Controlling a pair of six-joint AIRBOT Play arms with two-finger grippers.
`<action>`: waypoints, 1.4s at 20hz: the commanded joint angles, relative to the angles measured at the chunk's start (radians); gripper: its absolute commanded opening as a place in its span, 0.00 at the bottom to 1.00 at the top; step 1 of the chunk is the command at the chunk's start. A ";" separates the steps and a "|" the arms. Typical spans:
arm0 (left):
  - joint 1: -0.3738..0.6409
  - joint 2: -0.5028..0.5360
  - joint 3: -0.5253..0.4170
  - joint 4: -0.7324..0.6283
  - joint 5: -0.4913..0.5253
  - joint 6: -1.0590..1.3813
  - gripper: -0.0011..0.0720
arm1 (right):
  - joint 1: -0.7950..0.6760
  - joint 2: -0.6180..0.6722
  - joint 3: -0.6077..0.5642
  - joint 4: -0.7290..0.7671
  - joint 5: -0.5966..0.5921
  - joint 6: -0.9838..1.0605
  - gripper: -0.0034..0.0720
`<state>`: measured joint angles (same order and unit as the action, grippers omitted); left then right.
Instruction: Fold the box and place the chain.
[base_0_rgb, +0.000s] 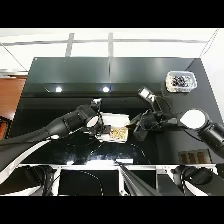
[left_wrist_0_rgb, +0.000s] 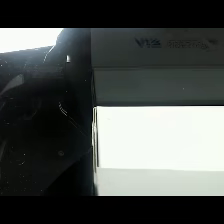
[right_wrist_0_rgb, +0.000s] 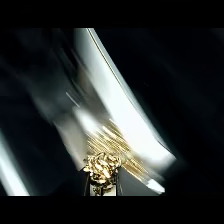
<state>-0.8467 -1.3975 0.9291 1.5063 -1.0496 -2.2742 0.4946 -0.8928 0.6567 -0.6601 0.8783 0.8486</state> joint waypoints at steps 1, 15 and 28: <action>0.001 0.000 0.000 0.000 0.017 0.001 0.06 | 0.047 -0.034 0.017 0.210 -0.057 0.117 0.06; 0.000 0.007 0.065 -0.053 -0.024 -0.069 0.87 | -0.459 0.131 0.018 -0.007 0.257 0.199 0.57; 0.618 0.532 -0.235 -0.662 -0.174 1.446 0.87 | -0.466 0.131 0.017 -0.016 0.262 0.199 0.57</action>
<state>-0.4423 -0.9550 0.8398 1.2682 -1.2793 -1.3407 0.0296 -0.7624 0.6746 -0.6743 1.1381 1.0477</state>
